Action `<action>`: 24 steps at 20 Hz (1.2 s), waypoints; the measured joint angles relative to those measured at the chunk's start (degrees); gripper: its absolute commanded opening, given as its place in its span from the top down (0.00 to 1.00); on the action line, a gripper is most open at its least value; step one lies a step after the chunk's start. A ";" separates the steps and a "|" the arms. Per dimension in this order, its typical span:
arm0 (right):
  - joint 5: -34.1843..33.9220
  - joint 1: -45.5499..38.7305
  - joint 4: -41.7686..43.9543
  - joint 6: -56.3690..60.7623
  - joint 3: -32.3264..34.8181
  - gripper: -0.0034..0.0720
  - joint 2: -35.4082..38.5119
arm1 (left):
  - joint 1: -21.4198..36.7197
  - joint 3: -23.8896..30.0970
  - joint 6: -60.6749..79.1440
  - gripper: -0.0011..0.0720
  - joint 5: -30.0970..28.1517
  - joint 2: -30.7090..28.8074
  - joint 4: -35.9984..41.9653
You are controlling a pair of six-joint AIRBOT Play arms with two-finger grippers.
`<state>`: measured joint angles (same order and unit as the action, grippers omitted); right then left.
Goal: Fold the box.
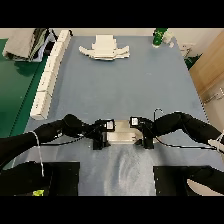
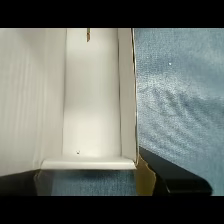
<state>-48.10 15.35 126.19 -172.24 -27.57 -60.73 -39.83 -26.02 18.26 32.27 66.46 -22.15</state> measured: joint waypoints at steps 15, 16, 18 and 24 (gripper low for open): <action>0.02 0.00 0.00 0.02 0.00 0.21 0.00 | -0.48 0.00 -1.55 0.45 -1.88 0.00 0.59; 0.02 0.00 0.00 0.04 0.00 0.21 0.00 | -0.48 0.00 -1.57 0.45 -1.92 0.00 0.59; 0.02 0.00 0.00 0.04 0.00 0.21 0.00 | -0.48 0.02 -1.68 0.45 -1.97 0.00 0.61; 0.02 0.00 0.00 0.07 0.00 0.21 0.00 | -0.48 0.02 -1.77 0.45 -2.12 0.00 0.68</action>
